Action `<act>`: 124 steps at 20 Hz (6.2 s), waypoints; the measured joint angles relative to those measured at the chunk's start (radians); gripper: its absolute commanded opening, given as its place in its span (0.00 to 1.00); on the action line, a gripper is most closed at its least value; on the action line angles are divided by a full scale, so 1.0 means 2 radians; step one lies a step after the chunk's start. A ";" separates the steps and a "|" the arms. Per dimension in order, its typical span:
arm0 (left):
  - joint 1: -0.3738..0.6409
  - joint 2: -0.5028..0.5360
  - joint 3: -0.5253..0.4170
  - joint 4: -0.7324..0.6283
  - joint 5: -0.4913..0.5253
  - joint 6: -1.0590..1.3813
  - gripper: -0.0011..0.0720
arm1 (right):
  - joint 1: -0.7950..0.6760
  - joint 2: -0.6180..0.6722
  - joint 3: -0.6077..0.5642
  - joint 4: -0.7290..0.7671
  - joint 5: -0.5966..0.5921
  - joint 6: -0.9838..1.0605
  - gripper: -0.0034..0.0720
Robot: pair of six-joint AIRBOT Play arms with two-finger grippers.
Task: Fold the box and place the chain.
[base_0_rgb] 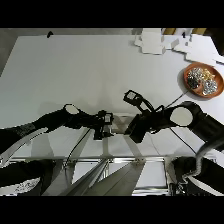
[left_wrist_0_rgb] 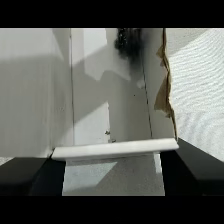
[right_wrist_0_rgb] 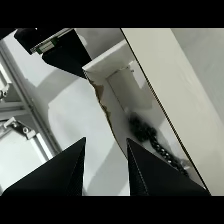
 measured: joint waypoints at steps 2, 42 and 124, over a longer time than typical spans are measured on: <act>0.000 0.000 0.000 0.000 0.000 0.000 0.30 | 0.001 -0.004 0.025 -0.012 0.019 0.008 0.43; 0.000 0.000 0.000 0.000 0.000 0.000 0.30 | -0.250 -0.134 0.013 -0.175 -0.001 0.154 0.43; 0.000 0.000 0.000 0.000 0.000 0.000 0.30 | -0.226 -0.017 0.124 -0.145 0.072 0.152 0.11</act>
